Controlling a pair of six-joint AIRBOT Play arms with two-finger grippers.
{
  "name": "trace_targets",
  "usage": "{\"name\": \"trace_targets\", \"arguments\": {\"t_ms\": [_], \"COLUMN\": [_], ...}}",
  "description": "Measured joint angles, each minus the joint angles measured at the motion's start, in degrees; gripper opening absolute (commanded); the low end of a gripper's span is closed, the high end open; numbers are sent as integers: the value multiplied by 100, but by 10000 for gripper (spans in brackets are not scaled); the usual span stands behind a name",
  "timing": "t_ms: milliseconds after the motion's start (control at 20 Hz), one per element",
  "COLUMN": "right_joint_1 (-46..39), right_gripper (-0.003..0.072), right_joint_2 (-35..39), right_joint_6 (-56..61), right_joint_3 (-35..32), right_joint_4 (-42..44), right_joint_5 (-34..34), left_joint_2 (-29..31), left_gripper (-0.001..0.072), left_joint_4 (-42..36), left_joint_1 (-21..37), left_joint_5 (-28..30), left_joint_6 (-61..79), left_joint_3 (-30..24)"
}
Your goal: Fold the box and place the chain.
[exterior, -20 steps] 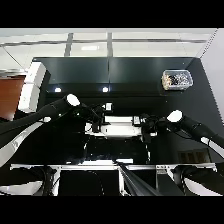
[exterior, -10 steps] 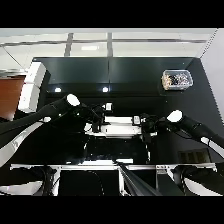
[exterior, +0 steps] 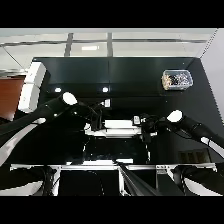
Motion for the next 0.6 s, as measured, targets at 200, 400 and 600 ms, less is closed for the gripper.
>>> {"name": "trace_targets", "arguments": {"t_ms": [200,400,600], "right_joint_1": [0,0,0], "right_gripper": [155,134,134], "right_joint_2": [0,0,0], "right_joint_6": [0,0,0], "right_joint_3": [0,0,0], "right_joint_4": [2,7,11], "right_joint_5": [0,4,15], "left_joint_2": [710,1040,901], "left_gripper": [588,24,25], "left_joint_4": [968,1134,-144], "left_joint_1": [356,737,660], "left_joint_5": [-629,-1943,-2184], "left_joint_6": [-1506,-2916,-3418], "left_joint_3": [0,-48,-332]}}
